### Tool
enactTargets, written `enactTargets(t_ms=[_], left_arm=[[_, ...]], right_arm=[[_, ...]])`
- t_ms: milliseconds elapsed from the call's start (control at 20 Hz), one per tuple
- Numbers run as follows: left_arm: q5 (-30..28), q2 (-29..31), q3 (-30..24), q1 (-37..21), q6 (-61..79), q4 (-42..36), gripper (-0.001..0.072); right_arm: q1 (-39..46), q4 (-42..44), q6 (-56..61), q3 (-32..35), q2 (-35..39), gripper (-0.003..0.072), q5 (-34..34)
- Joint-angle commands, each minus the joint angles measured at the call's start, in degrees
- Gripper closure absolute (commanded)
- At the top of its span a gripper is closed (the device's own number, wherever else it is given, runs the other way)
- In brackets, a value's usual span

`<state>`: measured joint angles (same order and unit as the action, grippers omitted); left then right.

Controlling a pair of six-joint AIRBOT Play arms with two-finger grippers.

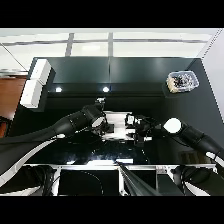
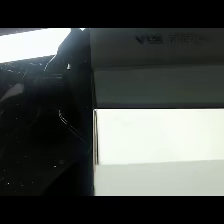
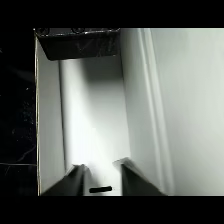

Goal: Fold the box and place the chain.

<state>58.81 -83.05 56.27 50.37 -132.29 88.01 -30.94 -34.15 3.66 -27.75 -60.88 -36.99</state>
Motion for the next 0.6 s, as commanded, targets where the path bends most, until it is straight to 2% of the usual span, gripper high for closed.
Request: enactTargets(t_ms=[0, 50, 100, 150, 200, 250, 350, 550], left_arm=[[0.1, 0.0, 0.0, 0.0, 0.0, 0.0, 0.0681], [0.0, 0.0, 0.0, 0.0, 0.0, 0.0, 0.0681], [-0.1, 0.0, 0.0, 0.0, 0.0, 0.0, 0.0681], [-0.1, 0.0, 0.0, 0.0, 0.0, 0.0, 0.0681], [-0.1, 0.0, 0.0, 0.0, 0.0, 0.0, 0.0681], [-0.1, 0.0, 0.0, 0.0, 0.0, 0.0, 0.0681], [-0.1, 0.0, 0.0, 0.0, 0.0, 0.0, 0.0681], [0.0, 0.0, 0.0, 0.0, 0.0, 0.0, 0.0681]], right_arm=[[0.0, 0.3, 0.0, 0.0, 0.0, 0.0466, 0.1], [0.0, 0.7, 0.0, 0.0, 0.0, 0.0343, 0.1], [0.0, 0.8, 0.0, 0.0, 0.0, 0.0335, 0.2], [0.0, 0.8, 0.0, 0.0, 0.0, 0.0424, 0.2], [0.0, 0.8, 0.0, 0.0, 0.0, 0.0477, 0.2], [0.0, 1.0, 0.0, 0.0, 0.0, 0.0482, 0.2], [0.0, 1.0, 0.0, 0.0, 0.0, 0.0568, 0.2], [0.1, 0.7, 4.1, 0.0, 0.6, 0.0572, -0.4]])
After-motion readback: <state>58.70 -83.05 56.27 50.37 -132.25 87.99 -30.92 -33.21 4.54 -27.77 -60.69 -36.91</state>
